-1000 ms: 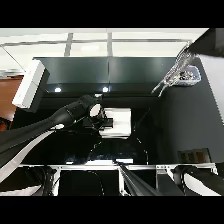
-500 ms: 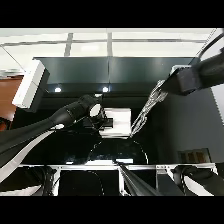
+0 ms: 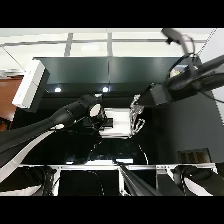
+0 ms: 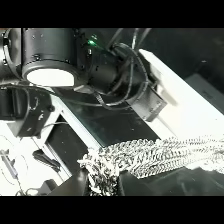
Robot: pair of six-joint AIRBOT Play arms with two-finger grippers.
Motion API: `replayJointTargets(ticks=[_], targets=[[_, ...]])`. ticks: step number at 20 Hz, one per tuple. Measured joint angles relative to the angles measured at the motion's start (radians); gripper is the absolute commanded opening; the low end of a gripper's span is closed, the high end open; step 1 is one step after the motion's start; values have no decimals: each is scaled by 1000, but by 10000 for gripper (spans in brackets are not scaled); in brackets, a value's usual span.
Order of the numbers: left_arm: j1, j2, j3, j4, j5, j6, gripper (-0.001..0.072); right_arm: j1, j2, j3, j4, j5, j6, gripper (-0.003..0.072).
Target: Fold the box and place the chain.
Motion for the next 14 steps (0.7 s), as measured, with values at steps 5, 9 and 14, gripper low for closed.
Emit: replayJointTargets(ticks=[5,9,14], targets=[[0,0,0,0,0,0,26,61,-2,-120,56,-162,-12,11],[0,0,0,0,-1,0,25,77,-2,-202,50,-225,-14,12],[0,0,0,0,0,0,26,99,-7,-418,23,-422,47,152]])
